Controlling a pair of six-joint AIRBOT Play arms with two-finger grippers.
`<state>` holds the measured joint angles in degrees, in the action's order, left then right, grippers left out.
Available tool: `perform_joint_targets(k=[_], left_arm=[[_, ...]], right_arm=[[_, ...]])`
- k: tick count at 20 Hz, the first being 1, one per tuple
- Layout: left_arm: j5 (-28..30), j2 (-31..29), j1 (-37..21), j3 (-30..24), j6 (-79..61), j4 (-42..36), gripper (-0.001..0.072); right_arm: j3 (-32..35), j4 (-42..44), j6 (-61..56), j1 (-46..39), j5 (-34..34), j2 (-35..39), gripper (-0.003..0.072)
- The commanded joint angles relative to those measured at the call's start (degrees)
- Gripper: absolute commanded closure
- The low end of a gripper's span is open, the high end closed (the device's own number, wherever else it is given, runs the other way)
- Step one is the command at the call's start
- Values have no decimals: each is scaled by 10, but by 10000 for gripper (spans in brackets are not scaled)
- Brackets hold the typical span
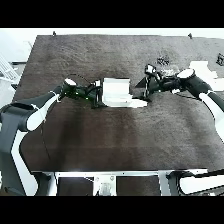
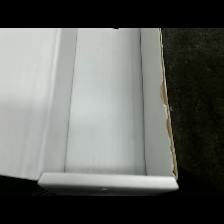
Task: Fold the box and place the chain.
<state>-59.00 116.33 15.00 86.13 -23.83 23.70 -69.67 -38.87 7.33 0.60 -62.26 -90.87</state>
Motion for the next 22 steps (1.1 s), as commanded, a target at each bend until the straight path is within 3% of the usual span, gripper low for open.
perform_joint_targets(k=[1, 19, 20, 22], left_arm=[[0, 0, 0, 0, 0, 0, 470], [0, 0, 0, 0, -1, 0, 470], [0, 0, 0, 0, -1, 0, 470], [0, 0, 0, 0, -1, 0, 470]], right_arm=[[40, -28, 35, 0, 17, 5, 76], [40, 43, 81, 9, 42, -51, 83], [39, 43, 84, 14, 42, -53, 128], [36, 44, 88, 22, 42, -58, 295]])
